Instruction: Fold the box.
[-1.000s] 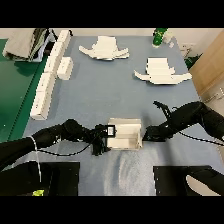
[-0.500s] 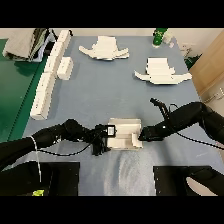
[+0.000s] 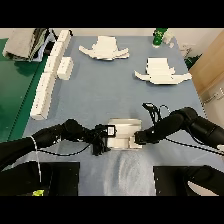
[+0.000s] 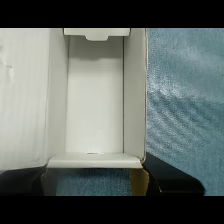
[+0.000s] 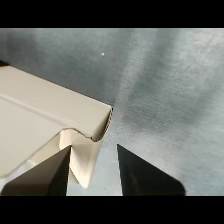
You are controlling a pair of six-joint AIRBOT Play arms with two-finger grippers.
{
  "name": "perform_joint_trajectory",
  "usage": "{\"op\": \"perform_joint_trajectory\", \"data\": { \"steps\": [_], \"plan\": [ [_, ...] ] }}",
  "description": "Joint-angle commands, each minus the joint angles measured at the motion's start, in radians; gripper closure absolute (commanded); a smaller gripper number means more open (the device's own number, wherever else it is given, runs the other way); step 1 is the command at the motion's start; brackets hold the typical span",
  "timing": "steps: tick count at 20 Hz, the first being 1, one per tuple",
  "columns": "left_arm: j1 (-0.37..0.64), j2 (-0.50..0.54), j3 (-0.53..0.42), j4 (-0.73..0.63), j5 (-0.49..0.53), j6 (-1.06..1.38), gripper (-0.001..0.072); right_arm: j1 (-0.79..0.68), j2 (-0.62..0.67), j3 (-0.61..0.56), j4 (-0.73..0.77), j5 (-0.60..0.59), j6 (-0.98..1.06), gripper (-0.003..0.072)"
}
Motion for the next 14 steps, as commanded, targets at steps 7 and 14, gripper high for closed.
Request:
{"op": "perform_joint_trajectory", "data": {
  "steps": [7,14],
  "plan": [
    [0.000,0.001,0.001,0.000,0.000,0.000,0.0258,0.226,-0.135,0.127,-0.251,0.003,0.447,0.0236],
    [0.000,0.001,0.001,0.000,0.000,0.001,0.0258,0.349,-0.280,0.208,-0.413,-0.105,0.691,0.0265]
  ]
}}
